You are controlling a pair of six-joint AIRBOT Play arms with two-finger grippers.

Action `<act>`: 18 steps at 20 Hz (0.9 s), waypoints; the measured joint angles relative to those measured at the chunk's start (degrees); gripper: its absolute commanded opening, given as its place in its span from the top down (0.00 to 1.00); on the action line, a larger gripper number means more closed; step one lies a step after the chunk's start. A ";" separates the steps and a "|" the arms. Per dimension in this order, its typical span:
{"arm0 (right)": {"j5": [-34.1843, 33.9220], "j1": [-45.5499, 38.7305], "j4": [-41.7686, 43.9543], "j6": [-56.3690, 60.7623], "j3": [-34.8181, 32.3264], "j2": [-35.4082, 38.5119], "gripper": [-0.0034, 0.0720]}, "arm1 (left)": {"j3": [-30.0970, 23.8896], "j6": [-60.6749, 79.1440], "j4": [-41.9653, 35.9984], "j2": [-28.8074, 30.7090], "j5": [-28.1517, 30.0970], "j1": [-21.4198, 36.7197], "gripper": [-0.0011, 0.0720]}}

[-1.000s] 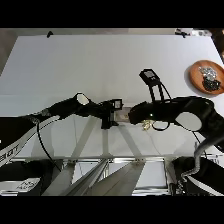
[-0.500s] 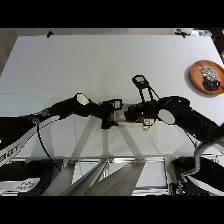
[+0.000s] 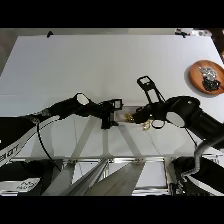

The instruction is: Fold the box and place the chain.

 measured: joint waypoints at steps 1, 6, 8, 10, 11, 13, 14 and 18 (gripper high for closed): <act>1.40 -0.98 -0.61 -1.95 -0.66 2.05 0.60 | 0.00 0.02 0.00 0.00 0.00 0.00 0.36; 3.69 -9.01 -1.95 -23.23 -8.26 8.81 0.51 | 0.00 0.00 0.00 0.00 0.00 0.00 0.36; 0.81 -12.13 -0.87 -36.74 -12.09 9.38 0.28 | 0.00 0.02 0.00 0.00 0.00 0.00 0.36; -3.32 -14.34 0.96 -51.69 -15.37 9.07 0.21 | 0.00 0.02 0.00 0.00 0.00 0.00 0.36; -5.51 -15.08 2.05 -59.17 -16.59 8.57 0.21 | 0.00 0.02 0.00 0.00 0.00 0.00 0.36; -9.25 -15.98 5.33 -70.49 -18.03 7.10 0.21 | 0.00 0.02 0.00 0.00 0.00 0.00 0.36; -10.73 -16.24 7.41 -74.60 -18.49 6.23 0.21 | 0.00 0.02 0.00 0.00 0.00 0.00 0.36; -14.08 -16.76 15.30 -86.31 -19.34 1.75 0.21 | 0.00 0.02 0.00 0.00 0.00 0.00 0.36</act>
